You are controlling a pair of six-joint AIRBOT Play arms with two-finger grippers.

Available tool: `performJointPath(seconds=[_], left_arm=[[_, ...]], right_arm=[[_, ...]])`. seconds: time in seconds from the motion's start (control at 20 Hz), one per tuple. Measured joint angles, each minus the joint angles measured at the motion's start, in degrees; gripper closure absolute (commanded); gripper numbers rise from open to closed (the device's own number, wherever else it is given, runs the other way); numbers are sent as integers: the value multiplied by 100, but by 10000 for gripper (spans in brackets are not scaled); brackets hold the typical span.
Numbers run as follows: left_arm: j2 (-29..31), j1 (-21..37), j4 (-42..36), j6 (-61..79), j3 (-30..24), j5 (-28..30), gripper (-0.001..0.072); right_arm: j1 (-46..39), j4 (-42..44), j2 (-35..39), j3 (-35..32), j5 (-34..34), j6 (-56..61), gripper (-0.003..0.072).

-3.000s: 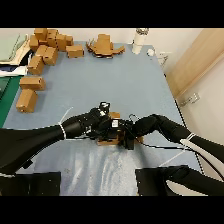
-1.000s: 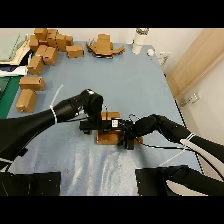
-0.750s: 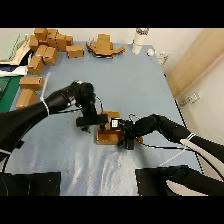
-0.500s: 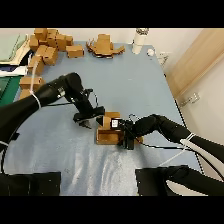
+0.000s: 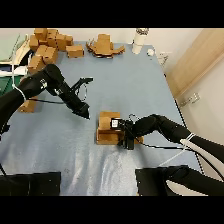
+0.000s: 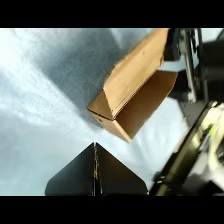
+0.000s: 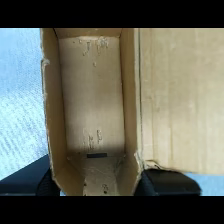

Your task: Fold the box.

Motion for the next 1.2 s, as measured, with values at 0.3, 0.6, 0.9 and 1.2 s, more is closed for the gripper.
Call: performJointPath(seconds=[0.3, 0.6, 0.9, 1.2], left_arm=[[562, -485, 2, 2107, -1287, 1178, 701], [1390, -686, -564, 4817, -2883, 2717, 3], [1585, -986, -1805, 6907, -3622, 3543, 2], [1497, -1220, -2264, 7477, -3770, 3998, 2]], right_arm=[[0, 0, 0, 0, 0, 0, 178], [0, -2, 0, 0, 0, 0, 177], [0, -2, 0, 0, 2, 0, 177], [0, -2, 0, 0, 0, 0, 177]])
